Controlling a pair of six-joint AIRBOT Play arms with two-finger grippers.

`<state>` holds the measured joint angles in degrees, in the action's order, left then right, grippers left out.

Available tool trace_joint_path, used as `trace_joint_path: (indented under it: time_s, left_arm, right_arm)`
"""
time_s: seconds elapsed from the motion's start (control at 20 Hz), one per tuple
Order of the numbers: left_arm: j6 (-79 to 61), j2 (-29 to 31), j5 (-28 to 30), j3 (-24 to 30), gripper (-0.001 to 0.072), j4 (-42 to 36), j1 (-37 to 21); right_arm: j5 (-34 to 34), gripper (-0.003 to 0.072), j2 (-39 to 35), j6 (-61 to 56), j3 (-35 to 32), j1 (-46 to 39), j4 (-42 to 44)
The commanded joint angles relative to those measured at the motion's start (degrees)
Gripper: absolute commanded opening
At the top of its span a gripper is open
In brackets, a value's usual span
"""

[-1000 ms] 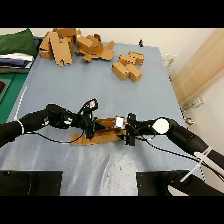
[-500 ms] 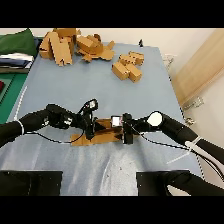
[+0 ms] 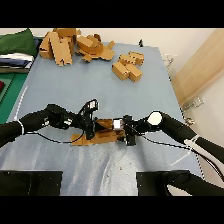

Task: Fold the box.

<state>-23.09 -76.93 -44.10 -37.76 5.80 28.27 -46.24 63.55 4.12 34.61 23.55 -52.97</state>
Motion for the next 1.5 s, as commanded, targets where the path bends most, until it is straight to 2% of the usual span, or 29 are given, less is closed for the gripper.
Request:
trace_joint_path:
  time_s: [0.0,0.25,0.45,0.8,1.3,1.45]
  left_arm:
    - [0.0,0.0,0.0,0.0,0.0017,0.0,0.0]
    - [0.0,0.0,0.0,0.0,0.0017,0.0,0.0]
    - [0.0,0.0,0.0,0.0,0.0017,0.0,0.0]
    - [0.0,0.0,0.0,0.0,0.0017,0.0,0.0]
    - [0.0,0.0,0.0,0.0,0.0017,0.0,0.0]
    - [0.0,0.0,0.0,0.0,0.0017,0.0,0.0]
  right_arm:
    - [-0.1,0.0533,0.0,0.0,0.1,-0.3,0.5]
    - [-0.9,0.0534,0.0,0.0,0.0,-0.3,0.9]
    - [-1.0,0.0533,0.1,0.0,0.1,-0.3,6.1]
    - [-1.5,0.0533,0.1,0.0,0.0,-0.3,6.6]
    - [-1.3,0.0535,5.6,0.1,-0.3,-0.2,8.1]
    - [-1.1,0.0593,6.2,0.0,-0.4,-0.2,7.4]
